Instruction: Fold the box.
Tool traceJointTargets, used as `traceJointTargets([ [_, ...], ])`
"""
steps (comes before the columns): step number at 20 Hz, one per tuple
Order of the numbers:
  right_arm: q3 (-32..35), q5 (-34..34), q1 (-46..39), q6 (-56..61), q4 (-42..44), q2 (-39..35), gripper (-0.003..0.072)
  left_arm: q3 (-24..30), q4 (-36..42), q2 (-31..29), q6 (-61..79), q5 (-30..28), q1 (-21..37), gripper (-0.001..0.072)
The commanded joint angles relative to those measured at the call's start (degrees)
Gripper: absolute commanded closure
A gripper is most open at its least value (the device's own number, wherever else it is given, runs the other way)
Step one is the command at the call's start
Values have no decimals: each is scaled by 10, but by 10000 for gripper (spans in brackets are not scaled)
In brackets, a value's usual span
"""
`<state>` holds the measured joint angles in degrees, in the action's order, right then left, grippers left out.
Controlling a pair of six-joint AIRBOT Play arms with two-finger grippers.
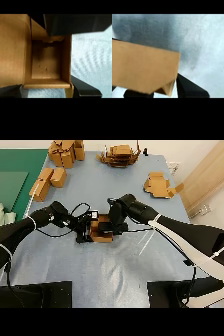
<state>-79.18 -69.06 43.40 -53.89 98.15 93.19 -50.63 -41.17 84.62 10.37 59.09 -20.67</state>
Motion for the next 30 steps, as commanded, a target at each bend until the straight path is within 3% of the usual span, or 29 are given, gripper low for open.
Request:
traceJointTargets([
  [1, -15, -38, 14, 73, -69, 10, 308, 0, 1, 0, 1, -2, 0, 360],
  [10, -84, -50, 40, 102, -99, 79, 319, 0, 3, 0, 1, 0, 0, 360],
  [11, -91, -65, 42, 102, -99, 85, 345, 0, 4, 0, 1, 0, 0, 360],
  [12, -96, -78, 43, 102, -99, 90, 428, 0, 5, 0, 1, 0, 0, 360],
  [13, -97, -83, 44, 98, -99, 93, 679, 0, 5, 0, 1, 0, 0, 360],
  [20, -98, -82, 49, 100, -94, 94, 680, 0, 5, 0, 1, 0, 0, 360],
  [23, -103, -79, 49, 99, -94, 93, 655, 0, 5, 0, 1, 0, 0, 360],
  [25, -109, -80, 49, 99, -94, 93, 302, 0, 5, 0, 0, 1, 0, 360],
  [27, -110, -80, 49, 100, -94, 94, 295, 0, 5, 0, 0, 2, 0, 360],
  [28, -110, -80, 49, 104, -96, 94, 327, 0, 5, 0, 0, 4, 0, 360],
  [29, -110, -85, 49, 106, -99, 95, 437, 0, 5, 0, 0, 5, 0, 360],
  [30, -110, -88, 49, 105, -99, 97, 610, 0, 5, 0, 0, 5, 0, 360],
])
